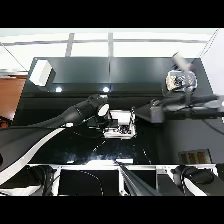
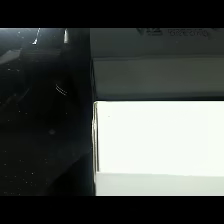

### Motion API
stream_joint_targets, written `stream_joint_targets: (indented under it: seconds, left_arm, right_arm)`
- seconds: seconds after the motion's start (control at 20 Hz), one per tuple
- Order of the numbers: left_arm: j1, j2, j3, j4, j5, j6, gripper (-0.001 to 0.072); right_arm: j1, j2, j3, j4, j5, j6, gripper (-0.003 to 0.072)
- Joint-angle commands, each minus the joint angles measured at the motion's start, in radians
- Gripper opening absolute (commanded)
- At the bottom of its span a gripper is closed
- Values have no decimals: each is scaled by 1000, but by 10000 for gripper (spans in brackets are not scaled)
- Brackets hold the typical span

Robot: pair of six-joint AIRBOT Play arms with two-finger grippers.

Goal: Fold the box and place the chain.

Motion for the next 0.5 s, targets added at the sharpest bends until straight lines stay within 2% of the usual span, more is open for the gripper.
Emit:
stream_joint_targets:
  seconds: [0.0, 0.15, 0.25, 0.3, 0.35, 0.4, 0.45]
  left_arm:
    - [0, 0, 0, 0, 3, 0, 29]
    - [0, 0, 0, 1, 4, 0, 29]
    - [0, 0, 0, 2, 4, 0, 28]
    - [0, 0, 0, 3, 4, 0, 29]
    - [0, 0, 0, 3, 5, 0, 28]
    - [0, 0, 0, 3, 4, 0, 28]
    - [0, 0, 0, 3, 3, 0, 29]
  right_arm:
    - [79, -64, -114, -14, -134, 2, 8]
    - [94, -146, -117, -62, -132, 1, 7]
    - [91, -156, -117, -101, -130, 2, 9]
    - [79, -156, -117, -106, -124, 2, 93]
    - [54, -156, -117, -105, -103, 2, 329]
    - [19, -152, -117, -104, -70, -8, 442]
    - [-26, -143, -117, -102, -11, -51, 459]
